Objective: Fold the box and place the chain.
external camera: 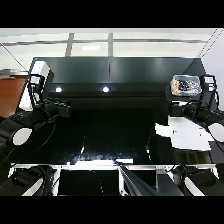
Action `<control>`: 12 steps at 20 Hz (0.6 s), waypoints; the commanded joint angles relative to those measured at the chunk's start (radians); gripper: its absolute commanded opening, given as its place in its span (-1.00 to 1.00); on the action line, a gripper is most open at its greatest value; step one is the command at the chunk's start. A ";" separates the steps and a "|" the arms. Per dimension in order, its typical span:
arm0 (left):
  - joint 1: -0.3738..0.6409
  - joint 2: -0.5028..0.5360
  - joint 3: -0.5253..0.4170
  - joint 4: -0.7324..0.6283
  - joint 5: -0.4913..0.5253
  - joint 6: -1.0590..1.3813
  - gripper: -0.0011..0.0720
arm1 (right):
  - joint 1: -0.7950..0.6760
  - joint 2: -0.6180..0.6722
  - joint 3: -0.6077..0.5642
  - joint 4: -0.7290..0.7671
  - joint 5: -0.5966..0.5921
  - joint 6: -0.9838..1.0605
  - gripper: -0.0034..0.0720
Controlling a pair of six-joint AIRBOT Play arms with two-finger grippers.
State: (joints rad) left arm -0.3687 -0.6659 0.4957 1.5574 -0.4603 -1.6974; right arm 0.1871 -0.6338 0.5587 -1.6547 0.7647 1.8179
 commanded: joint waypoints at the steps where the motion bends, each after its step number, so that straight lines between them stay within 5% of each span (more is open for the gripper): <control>1: 0.001 -0.017 0.000 0.000 0.055 0.002 0.95 | -0.023 -0.037 0.000 -0.027 -0.071 0.001 0.97; 5: 0.000 -0.030 0.000 -0.029 0.056 0.002 0.95 | -0.285 -0.088 0.062 -0.023 -0.013 0.007 0.97; 12: -0.003 -0.030 0.000 -0.079 0.055 0.002 0.94 | -1.108 -0.265 0.152 0.073 0.116 -0.143 0.97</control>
State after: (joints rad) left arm -0.3698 -0.6952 0.4957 1.5089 -0.4072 -1.6958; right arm -0.6147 -0.8173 0.6914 -1.6627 0.8040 1.7683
